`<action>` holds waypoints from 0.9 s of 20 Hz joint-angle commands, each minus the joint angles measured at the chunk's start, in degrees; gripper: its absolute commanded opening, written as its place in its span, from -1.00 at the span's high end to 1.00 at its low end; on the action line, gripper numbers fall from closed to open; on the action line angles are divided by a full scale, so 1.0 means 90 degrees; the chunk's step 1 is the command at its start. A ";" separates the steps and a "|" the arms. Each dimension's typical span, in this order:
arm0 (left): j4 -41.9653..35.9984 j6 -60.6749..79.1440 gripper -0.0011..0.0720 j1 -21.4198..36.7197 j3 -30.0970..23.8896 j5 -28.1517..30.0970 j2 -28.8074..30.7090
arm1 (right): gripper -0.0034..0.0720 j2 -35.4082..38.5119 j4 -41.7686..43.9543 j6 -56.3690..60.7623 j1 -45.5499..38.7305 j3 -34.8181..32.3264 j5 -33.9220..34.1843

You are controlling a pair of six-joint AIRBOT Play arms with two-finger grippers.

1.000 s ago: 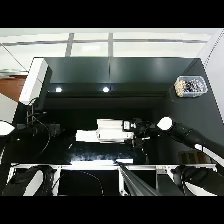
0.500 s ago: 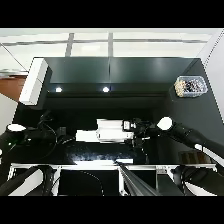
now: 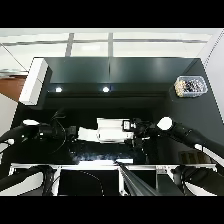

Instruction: Fold the box and place the chain.

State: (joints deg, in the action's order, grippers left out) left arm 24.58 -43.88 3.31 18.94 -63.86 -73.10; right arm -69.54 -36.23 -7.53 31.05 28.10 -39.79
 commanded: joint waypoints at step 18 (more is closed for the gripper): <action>0.1702 -0.2752 -0.74 -0.2560 0.1906 0.0296 0.0012 | -0.35 -0.0002 0.0000 0.0002 0.0002 -0.0005 0.0000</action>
State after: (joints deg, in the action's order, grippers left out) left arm 37.65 -64.66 -18.17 35.64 -62.57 -73.03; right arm -69.54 -36.25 -7.51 31.05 28.10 -39.79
